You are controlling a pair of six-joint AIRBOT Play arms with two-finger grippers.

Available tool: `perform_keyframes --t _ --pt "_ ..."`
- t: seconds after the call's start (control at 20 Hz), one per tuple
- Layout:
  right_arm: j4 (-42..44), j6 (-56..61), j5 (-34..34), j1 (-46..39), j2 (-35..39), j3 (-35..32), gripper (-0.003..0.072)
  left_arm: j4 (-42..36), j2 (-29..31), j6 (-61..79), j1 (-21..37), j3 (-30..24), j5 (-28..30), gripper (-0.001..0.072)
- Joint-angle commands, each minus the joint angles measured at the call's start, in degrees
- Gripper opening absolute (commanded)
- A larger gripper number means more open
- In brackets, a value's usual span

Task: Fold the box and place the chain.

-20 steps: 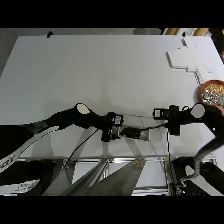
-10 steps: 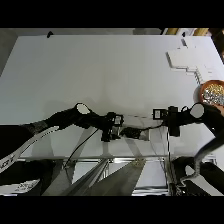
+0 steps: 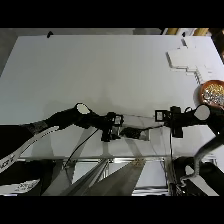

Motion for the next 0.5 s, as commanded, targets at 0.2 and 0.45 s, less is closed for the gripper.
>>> perform_keyframes --t 0.2,0.45 --pt "14.03 0.74 8.7 3.72 16.39 0.07 0.0016 0.02 -0.02 0.0 0.02 0.04 0.04 0.021" --pt "28.35 0.74 15.56 3.78 23.76 0.07 0.0016 0.02 -0.02 0.0 0.02 0.02 0.02 0.021"
